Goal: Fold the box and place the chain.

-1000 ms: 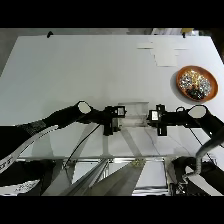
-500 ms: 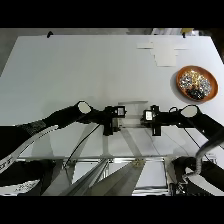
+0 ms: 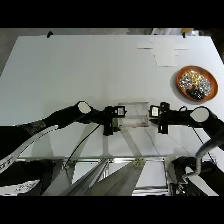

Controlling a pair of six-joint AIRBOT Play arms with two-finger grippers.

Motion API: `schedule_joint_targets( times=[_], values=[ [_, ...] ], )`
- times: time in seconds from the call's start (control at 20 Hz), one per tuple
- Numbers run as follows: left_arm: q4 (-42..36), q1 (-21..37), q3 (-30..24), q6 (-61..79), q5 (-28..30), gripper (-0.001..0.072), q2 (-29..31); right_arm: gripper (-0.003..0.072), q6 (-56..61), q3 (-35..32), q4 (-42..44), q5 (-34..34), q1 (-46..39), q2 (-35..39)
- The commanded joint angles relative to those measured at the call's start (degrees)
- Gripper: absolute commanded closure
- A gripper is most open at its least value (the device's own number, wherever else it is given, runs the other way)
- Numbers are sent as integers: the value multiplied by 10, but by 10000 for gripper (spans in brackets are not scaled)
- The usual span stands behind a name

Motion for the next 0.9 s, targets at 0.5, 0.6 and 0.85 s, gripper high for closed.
schedule_joint_targets(
  times=[0.5,0.6,0.85],
  values=[
    [0,0,0,1,0,439,0,670,763,13,-225,-25,-92,37],
    [0,0,0,1,0,439,0,670,773,13,-215,-4,-109,5],
    [0,0,0,1,0,439,0,670,735,13,-68,66,-103,-89]
  ],
)
